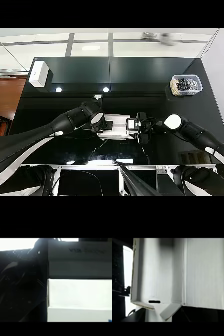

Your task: Fold the box and place the chain.

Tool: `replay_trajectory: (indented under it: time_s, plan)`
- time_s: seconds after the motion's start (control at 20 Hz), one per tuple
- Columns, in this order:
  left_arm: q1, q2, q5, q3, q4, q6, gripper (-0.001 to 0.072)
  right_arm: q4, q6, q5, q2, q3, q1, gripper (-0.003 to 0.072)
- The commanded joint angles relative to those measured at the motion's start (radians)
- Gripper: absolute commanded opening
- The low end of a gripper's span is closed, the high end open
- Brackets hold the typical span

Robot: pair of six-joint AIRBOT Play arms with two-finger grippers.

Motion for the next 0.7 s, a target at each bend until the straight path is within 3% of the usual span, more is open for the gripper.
replay_trajectory:
  time_s: [0.0, 0.35, 0.45, 0.65]
  plan:
    - [0.000, -0.001, 0.001, 0.001, 0.000, -0.001, 0.0025, 0.002, -0.005, 0.040, 0.001, 0.000, 0.000, 0.0475]
    - [0.000, -0.001, 0.001, 0.001, 0.000, -0.001, 0.0025, 0.003, 0.119, 0.050, 0.000, 0.000, 0.000, 0.0466]
    - [0.000, -0.001, 0.001, 0.001, 0.000, -0.001, 0.0025, 0.007, 0.125, 0.054, 0.000, 0.000, 0.004, 0.0244]
    - [0.000, -0.001, 0.002, 0.001, 0.000, -0.002, 0.0026, 0.113, 0.125, 0.010, -0.029, 0.000, 0.040, 0.0230]
